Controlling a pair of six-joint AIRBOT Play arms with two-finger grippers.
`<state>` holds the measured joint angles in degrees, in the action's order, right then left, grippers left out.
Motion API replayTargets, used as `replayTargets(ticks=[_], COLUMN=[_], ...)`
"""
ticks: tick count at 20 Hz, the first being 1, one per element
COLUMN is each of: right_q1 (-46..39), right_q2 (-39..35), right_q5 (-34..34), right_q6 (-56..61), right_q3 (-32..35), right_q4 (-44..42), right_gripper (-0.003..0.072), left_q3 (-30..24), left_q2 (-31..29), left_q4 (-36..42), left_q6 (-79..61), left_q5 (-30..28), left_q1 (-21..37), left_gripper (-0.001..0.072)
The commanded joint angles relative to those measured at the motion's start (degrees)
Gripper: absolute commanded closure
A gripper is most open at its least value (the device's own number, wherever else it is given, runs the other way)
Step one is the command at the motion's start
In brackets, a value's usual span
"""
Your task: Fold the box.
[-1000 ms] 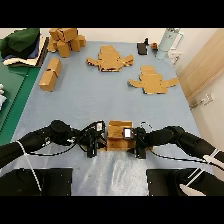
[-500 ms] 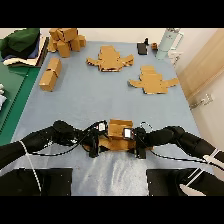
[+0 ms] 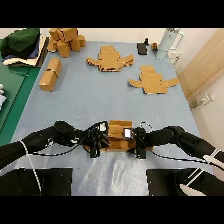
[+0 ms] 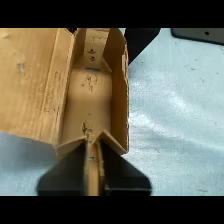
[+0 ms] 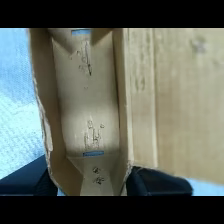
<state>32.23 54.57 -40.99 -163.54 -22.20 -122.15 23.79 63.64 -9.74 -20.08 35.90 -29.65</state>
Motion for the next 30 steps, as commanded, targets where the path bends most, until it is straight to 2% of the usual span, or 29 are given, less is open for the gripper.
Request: replayTargets(ticks=[1, 3, 4, 8, 10, 11, 13, 15, 20, 21, 25, 28, 30], right_q1=[0.02, 0.02, 0.02, 0.02, 0.02, 0.02, 0.02, 0.02, 0.02, 0.02, 0.02, 0.02, 0.02], right_q2=[0.0, 0.0, 0.0, 0.0, 0.0, 0.0, 0.0, 0.0, 0.0, 0.0, 0.0, 0.0, 0.0], right_q5=[0.0, 0.0, 0.02, 0.0, 0.02, 0.0, 0.02, 0.02, 0.0, 0.0, 0.02, 0.02, 0.0], right_q6=[0.02, 0.02, 0.02, 0.02, 0.02, 0.02, 0.02, 0.02, 0.02, 0.02, 0.02, 0.02, 0.02], right_q3=[-0.04, -0.04, -0.04, -0.04, -0.04, -0.04, -0.04, -0.04, -0.04, -0.04, -0.04, -0.04, -0.04], right_q4=[0.0, 0.0, 0.0, 0.0, 0.0, 0.0, 0.0, 0.0, 0.0, 0.0, 0.0, 0.0, 0.0], right_gripper=[0.0226, 0.0226, 0.0226, 0.0227, 0.0227, 0.0226, 0.0226, 0.0226, 0.0226, 0.0227, 0.0227, 0.0226, 0.0226], left_q3=[0.13, 0.13, 0.13, 0.13, 0.07, -0.22, -1.55, -2.84, -3.67, -3.67, -3.56, -3.34, -2.71], left_q2=[-2.38, -6.36, -9.07, -20.15, -22.62, -22.53, -21.18, -18.95, -11.74, -10.51, -7.08, -6.84, -6.84], left_q4=[-8.22, -18.51, -25.05, -47.3, -55.25, -56.24, -55.52, -52.48, -33.75, -31.01, -29.16, -24.92, -24.94], left_q6=[10.62, 26.67, 35.47, 77.42, 96.17, 100.13, 100.96, 100.67, 85.85, 83.89, 84.24, 84.08, 84.15], left_q5=[-3.19, -4.2, -2.95, 2.14, 6.23, 8.31, 10.4, 10.56, 10.03, 9.51, 5.68, -0.59, -4.15], left_q1=[0.11, 0.94, 2.01, 8.63, 13.44, 15.72, 18.82, 19.28, 18.88, 17.92, 10.32, 3.8, -0.87], left_gripper=[0.0657, 0.0669, 0.0694, 0.0694, 0.0695, 0.0694, 0.0694, 0.0695, 0.0694, 0.0694, 0.0695, 0.0695, 0.0695])
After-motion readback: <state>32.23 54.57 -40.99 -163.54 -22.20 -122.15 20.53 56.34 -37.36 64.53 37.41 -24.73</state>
